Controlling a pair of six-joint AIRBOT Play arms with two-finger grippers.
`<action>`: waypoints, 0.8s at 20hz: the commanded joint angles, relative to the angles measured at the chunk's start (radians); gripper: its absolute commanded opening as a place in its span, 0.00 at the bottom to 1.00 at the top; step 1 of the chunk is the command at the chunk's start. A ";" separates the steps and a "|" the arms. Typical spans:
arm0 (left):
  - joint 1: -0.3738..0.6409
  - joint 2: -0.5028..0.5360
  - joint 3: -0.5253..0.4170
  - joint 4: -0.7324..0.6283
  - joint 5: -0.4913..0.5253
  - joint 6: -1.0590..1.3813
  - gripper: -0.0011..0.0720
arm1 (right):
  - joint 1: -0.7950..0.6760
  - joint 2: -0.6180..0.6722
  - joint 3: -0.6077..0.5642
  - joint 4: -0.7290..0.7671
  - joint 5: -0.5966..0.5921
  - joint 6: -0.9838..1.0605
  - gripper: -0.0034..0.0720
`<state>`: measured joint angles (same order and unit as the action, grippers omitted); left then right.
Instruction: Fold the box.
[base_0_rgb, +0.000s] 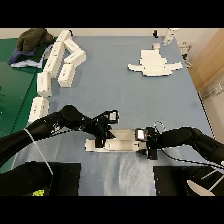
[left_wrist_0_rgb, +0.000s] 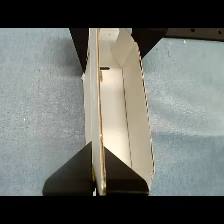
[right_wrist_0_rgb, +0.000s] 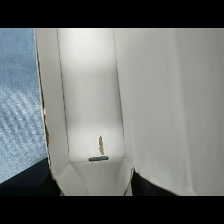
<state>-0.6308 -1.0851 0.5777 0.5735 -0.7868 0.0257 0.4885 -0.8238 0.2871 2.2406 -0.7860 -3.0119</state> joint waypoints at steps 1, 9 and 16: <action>0.001 0.000 0.000 -0.002 0.001 0.000 0.04 | 0.000 0.000 0.000 0.000 0.000 0.000 0.74; 0.001 0.000 0.000 -0.002 0.002 0.000 0.04 | 0.000 0.000 0.000 0.000 0.000 0.000 0.74; 0.003 0.008 0.002 0.016 0.001 -0.030 0.58 | 0.000 0.000 0.000 0.000 0.000 0.000 0.74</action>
<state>-0.6289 -1.0840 0.5770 0.5903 -0.7773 0.0238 0.4885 -0.8238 0.2867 2.2379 -0.7902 -3.0116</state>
